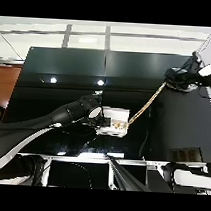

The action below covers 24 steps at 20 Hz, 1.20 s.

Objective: Fold the box and place the chain.

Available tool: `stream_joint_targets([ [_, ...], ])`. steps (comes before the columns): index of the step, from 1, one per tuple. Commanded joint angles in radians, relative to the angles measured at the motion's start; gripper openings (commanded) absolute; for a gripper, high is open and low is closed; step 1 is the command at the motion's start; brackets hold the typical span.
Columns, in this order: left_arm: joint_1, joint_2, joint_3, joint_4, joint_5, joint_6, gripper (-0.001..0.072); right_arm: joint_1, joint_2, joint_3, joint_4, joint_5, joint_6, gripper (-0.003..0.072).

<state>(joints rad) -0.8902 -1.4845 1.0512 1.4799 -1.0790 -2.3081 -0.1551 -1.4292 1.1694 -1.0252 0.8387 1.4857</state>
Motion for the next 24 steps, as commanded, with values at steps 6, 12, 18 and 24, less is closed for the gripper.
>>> stream_joint_targets([
  [6, 0.0, 0.0, 0.0, 0.0, 0.0, 0.0, 0.0031, 0.0, 0.539, 0.002, 0.019, 0.22, -0.122, 0.0009],
  [12, 0.0, 0.0, 0.0, 0.0, 0.0, 0.0, 0.0031, 0.002, 0.684, 0.002, 0.252, 0.451, -0.191, 0.001],
  [18, 0.0, 0.0, 0.0, 0.0, -0.003, 0.0, 0.0031, 0.006, 0.689, 0.002, 0.422, 0.573, -0.249, 0.001],
  [24, 0.0, 0.0, 0.0, 0.0, -0.003, 0.0, 0.0031, 0.133, 0.689, -0.052, 0.424, 0.616, -0.263, 0.001],
])
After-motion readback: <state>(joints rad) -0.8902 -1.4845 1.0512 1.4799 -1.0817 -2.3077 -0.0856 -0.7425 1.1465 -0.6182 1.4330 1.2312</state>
